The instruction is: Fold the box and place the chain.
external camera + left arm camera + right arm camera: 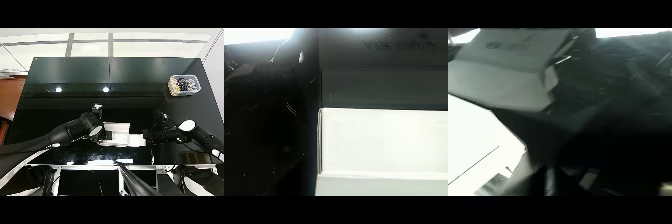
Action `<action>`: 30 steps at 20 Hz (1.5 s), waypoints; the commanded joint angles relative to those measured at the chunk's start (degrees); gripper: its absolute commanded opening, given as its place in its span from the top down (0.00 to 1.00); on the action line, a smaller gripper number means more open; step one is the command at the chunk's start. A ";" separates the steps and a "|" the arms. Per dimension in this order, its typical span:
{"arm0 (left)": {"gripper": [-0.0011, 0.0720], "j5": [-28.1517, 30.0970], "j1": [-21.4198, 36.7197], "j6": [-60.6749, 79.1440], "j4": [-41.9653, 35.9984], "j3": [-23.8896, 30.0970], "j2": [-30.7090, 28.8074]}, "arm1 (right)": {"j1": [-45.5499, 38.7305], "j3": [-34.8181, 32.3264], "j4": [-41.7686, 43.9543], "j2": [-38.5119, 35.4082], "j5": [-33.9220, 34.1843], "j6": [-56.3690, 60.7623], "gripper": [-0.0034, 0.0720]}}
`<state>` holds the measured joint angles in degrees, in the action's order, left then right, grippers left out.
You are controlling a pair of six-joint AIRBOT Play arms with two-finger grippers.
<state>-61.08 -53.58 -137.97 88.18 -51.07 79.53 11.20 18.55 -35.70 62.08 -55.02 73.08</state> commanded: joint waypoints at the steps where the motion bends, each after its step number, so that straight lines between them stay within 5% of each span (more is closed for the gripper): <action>1: 0.94 0.37 0.04 -0.04 0.07 0.02 0.04 | 1.42 1.05 0.09 0.35 -1.60 -0.11 0.28; 3: 0.94 0.37 0.04 -0.04 0.07 0.02 0.04 | 1.42 2.49 0.13 0.33 -4.61 -1.49 0.27; 4: 0.94 0.39 0.04 -0.04 0.07 0.02 0.04 | 1.42 3.30 0.09 0.33 -5.99 -1.55 0.05; 5: 0.94 0.39 0.04 -0.04 0.07 0.02 0.04 | 1.42 4.22 0.09 0.33 -7.69 -2.14 0.00; 8: 0.94 0.39 0.04 -0.04 0.07 0.02 0.04 | 1.42 6.27 0.17 0.31 -11.43 -3.06 0.00; 10: 0.94 0.39 0.04 -0.04 0.07 0.02 0.04 | 1.44 6.75 0.37 0.31 -12.07 -3.08 0.06; 11: 0.94 0.39 0.04 -0.02 0.07 0.02 0.04 | 1.44 6.78 0.61 0.31 -12.09 -3.06 0.22; 22: 0.94 0.39 0.04 -0.02 0.09 0.02 0.04 | 1.68 6.82 2.14 0.26 -12.76 -3.91 0.23; 25: 0.94 0.39 0.04 -0.02 0.13 0.02 0.04 | 5.90 7.45 4.59 0.26 -9.64 -3.74 0.23; 30: 0.94 0.39 0.04 -0.02 0.55 0.02 0.04 | 15.17 12.83 -3.87 0.28 -0.17 8.46 0.32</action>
